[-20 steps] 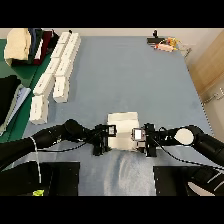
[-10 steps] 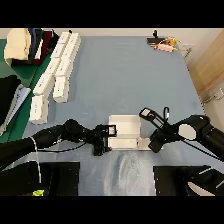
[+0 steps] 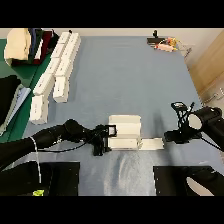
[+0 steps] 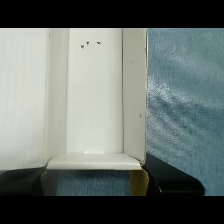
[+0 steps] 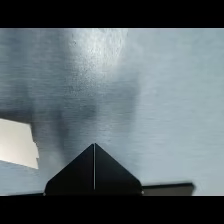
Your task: Fold the box.
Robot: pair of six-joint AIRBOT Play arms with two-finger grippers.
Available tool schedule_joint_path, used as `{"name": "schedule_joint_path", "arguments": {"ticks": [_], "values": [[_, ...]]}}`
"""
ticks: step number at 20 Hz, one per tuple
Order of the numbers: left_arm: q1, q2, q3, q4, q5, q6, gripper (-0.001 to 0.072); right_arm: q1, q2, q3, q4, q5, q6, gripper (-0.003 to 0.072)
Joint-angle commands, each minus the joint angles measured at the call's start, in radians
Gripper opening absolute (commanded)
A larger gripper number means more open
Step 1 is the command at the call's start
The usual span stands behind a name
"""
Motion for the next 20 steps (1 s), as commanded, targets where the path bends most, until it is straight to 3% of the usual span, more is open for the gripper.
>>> {"name": "schedule_joint_path", "arguments": {"ticks": [1,4,12,16,17,18,20], "values": [[0.000,-0.001,0.001,0.001,0.000,0.000,0.0518,-0.111,-0.103,-0.043,0.246,-0.073,-0.135,0.0004],[0.000,-0.001,0.001,0.001,0.000,0.000,0.0518,-0.121,-0.125,-0.043,0.441,-0.084,-0.249,0.0004],[0.000,-0.001,0.001,0.001,0.000,0.000,0.0518,-0.121,0.020,-0.040,0.523,-0.061,-0.261,0.0004],[0.000,-0.001,0.001,0.001,0.000,0.000,0.0518,-0.119,0.024,-0.041,0.608,-0.057,-0.330,0.0024],[0.000,-0.001,0.001,0.001,0.000,0.000,0.0518,-0.119,0.025,-0.041,0.647,-0.060,-0.369,0.0133],[0.000,-0.001,0.001,0.001,0.000,0.000,0.0518,-0.119,0.025,-0.041,0.689,-0.061,-0.407,0.0326],[0.000,-0.001,0.001,0.001,0.000,0.000,0.0518,-0.119,0.025,-0.041,0.752,-0.064,-0.444,0.0371]]}}
